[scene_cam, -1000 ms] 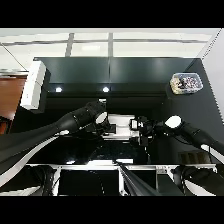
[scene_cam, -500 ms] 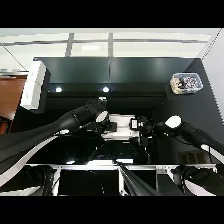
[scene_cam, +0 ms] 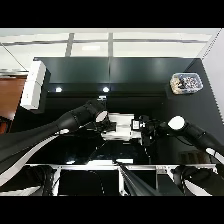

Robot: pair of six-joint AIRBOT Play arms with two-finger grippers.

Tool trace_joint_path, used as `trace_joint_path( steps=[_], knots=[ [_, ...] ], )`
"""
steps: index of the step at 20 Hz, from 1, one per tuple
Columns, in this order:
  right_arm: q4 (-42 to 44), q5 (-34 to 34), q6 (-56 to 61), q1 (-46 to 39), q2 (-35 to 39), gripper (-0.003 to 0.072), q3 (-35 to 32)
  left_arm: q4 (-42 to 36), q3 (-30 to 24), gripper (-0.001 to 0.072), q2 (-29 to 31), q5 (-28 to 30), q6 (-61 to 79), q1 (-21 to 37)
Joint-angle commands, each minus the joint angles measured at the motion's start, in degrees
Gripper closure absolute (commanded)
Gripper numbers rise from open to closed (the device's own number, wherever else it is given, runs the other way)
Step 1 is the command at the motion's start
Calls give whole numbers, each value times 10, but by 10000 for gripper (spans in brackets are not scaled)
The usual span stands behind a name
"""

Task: Fold the box and place the chain.

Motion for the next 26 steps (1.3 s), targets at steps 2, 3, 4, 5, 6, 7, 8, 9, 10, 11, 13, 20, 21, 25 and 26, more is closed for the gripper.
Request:
trace_joint_path(
  steps=[2, 3, 4, 5, 6, 7, 8, 9, 10, 11, 13, 20, 21, 25, 26],
  knots=[
    [-59, 22, 27, 0, 19, 13, 0, 0, 1, 683, 0, -1, 1, 2],
    [-59, 21, 26, 0, 19, 13, 0, 0, 1, 683, 0, -3, 1, 2],
    [-59, 18, 26, 0, 19, 13, 0, 0, 1, 683, 0, -3, 1, 2],
    [-59, 14, 26, 0, 19, 13, 0, 0, 1, 683, 0, -2, 1, 2],
    [-59, 10, 26, 0, 19, 13, 0, 0, 1, 683, 0, -2, 1, 2],
    [-59, 9, 26, 0, 19, 13, 0, 0, 1, 683, 0, -2, 1, 2],
    [-59, 8, 25, 0, 19, 14, 0, 0, 1, 683, 0, -2, 1, 2],
    [-58, 9, 25, 0, 19, 38, 0, 0, 1, 683, 0, 0, 1, 2],
    [-58, 9, 26, 0, 19, 152, 0, 0, 1, 683, 0, 1, 1, 2],
    [-58, 10, 26, 0, 19, 203, 0, 0, 1, 683, 0, 2, 1, 2],
    [-56, 10, 26, 0, 19, 203, 0, 0, 1, 683, 0, 5, 1, 2],
    [-25, 9, 26, 1, 19, 487, 0, -2, 1, 683, 0, 5, 1, 2],
    [-8, 6, 25, 2, 19, 487, 0, -2, 1, 683, 0, 5, 1, 2],
    [86, -7, 22, 2, 11, 487, 0, -2, 0, 682, 0, 5, 1, 2],
    [107, -7, 22, 2, 6, 487, 0, -2, 0, 682, 0, 5, 1, 2]
  ],
)
